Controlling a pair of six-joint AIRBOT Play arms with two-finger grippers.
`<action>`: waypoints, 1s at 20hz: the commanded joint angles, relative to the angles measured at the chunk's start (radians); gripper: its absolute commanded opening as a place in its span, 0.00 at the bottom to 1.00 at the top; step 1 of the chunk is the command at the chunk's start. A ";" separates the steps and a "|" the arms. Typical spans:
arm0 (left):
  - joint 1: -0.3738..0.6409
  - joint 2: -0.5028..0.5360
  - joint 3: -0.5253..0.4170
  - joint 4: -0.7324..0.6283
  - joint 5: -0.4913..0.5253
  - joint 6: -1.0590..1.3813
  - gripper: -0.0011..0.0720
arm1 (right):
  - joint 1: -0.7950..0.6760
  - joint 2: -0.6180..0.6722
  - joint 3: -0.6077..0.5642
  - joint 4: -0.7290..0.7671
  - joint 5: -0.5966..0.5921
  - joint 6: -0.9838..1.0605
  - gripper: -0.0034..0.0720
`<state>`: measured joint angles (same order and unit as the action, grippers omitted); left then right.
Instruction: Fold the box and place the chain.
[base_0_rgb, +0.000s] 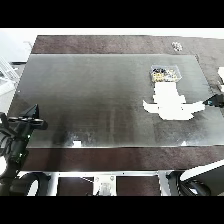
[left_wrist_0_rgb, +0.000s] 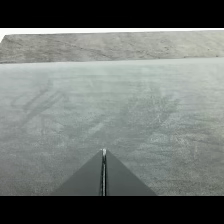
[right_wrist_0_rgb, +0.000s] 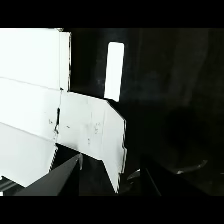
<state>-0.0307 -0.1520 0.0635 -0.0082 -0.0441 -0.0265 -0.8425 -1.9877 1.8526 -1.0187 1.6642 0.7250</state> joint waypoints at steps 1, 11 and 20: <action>0.001 0.000 0.000 0.000 0.000 0.000 0.04 | 0.017 -0.035 0.008 -0.003 0.012 -0.011 0.63; 0.001 0.000 0.000 0.000 0.000 0.000 0.04 | 0.075 -0.081 -0.006 0.008 0.055 -0.019 0.58; 0.001 0.000 0.000 0.000 0.000 0.000 0.04 | 0.083 -0.093 -0.011 0.009 0.084 -0.023 0.40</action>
<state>-0.0307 -0.1520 0.0635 -0.0078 -0.0441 -0.0261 -0.7616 -2.0785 1.8416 -1.0103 1.7424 0.7052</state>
